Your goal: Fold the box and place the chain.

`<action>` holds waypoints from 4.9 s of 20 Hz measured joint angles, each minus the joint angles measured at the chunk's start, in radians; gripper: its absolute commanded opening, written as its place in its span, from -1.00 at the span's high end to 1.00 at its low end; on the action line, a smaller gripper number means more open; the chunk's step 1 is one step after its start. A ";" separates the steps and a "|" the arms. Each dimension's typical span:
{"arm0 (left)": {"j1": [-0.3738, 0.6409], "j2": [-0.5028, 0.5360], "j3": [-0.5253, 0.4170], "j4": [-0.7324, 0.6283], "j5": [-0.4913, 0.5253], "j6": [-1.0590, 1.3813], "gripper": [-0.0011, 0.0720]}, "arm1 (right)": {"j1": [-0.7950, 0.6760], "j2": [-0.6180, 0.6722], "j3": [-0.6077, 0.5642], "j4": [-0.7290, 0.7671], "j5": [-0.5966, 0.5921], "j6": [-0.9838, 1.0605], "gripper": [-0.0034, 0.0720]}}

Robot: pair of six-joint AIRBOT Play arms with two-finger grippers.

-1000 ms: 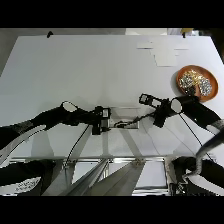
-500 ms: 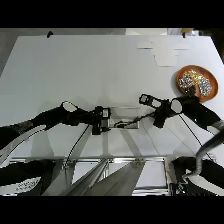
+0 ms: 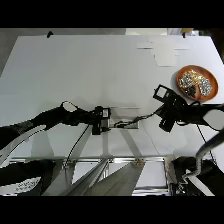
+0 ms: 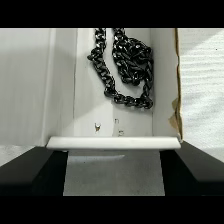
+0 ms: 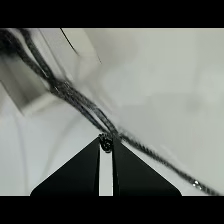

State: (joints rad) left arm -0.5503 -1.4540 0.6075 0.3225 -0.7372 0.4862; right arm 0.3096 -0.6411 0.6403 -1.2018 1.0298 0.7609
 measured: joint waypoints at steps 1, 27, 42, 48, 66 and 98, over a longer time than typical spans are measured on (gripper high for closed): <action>0.000 0.000 0.000 0.000 0.000 0.000 0.60 | 0.000 0.030 0.010 0.068 0.002 -0.011 0.86; 0.000 0.000 0.000 0.000 0.000 0.000 0.60 | 0.191 -0.303 0.235 0.231 -0.021 -0.087 0.50; 0.000 0.000 0.000 0.000 0.000 0.000 0.60 | -0.117 -0.480 0.171 0.023 0.123 -0.414 -0.13; 0.000 0.000 0.000 0.000 0.000 0.000 0.60 | -0.121 -0.543 0.071 0.201 0.041 -0.608 -0.15; 0.000 0.000 0.000 0.000 0.000 0.000 0.60 | -0.121 -0.624 0.037 0.303 0.012 -0.700 0.86; 0.000 0.000 0.000 0.000 0.000 0.000 0.60 | 0.292 -0.427 0.248 0.174 -0.035 -0.006 0.19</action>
State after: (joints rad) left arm -0.5503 -1.4540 0.6075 0.3222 -0.7372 0.4858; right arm 0.6014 -1.0683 0.8886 -1.0283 0.9951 0.7547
